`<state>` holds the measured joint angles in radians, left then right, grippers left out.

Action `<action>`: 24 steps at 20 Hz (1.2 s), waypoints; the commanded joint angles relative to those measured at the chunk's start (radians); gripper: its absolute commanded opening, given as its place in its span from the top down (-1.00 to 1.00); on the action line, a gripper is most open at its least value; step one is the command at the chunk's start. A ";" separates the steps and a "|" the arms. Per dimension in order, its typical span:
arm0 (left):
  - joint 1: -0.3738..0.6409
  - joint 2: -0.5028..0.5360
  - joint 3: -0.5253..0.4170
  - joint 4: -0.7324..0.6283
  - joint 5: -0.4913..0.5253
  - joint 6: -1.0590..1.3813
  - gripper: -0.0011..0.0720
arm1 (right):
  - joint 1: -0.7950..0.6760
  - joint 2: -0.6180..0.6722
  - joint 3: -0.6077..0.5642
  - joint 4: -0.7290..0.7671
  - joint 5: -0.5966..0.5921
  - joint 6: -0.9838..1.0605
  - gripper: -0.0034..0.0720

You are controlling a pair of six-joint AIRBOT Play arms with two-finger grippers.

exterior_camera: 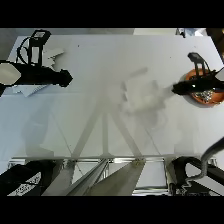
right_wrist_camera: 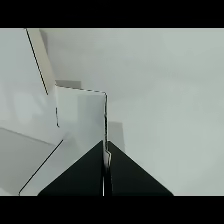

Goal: Fold the box and place the chain.

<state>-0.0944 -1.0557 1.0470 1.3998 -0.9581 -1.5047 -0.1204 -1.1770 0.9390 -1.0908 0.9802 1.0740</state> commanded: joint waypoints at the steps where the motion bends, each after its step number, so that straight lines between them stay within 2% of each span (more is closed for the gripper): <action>1: 0.001 -0.001 0.000 0.000 0.000 0.000 -0.50 | 0.077 0.005 0.000 0.306 -0.170 -0.103 0.89; 5: 0.001 -0.001 0.000 0.000 0.000 0.000 -0.50 | 0.106 0.005 -0.030 0.443 -0.253 -0.259 0.89; 8: 0.001 -0.001 0.000 0.000 0.000 0.000 -0.50 | 0.106 0.004 -0.171 0.579 -0.365 -0.399 0.89; 10: 0.001 -0.001 0.000 0.000 0.000 0.000 -0.50 | 0.106 -0.010 -0.285 0.785 -0.410 -0.618 0.89; 13: 0.001 -0.001 0.000 0.000 0.000 0.000 -0.50 | 0.106 -0.048 -0.406 1.162 -0.398 -0.994 0.89; 14: 0.001 -0.001 0.000 0.000 0.000 0.000 -0.50 | 0.106 -0.067 -0.420 1.217 -0.385 -1.063 0.89; 24: 0.001 -0.001 0.000 0.000 0.000 0.000 -0.50 | 0.106 -0.197 -0.422 1.203 -0.393 -1.135 0.89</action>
<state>-0.0944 -1.0557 1.0470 1.3994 -0.9581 -1.5047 -0.0147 -1.3487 0.5205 0.1013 0.5884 -0.0292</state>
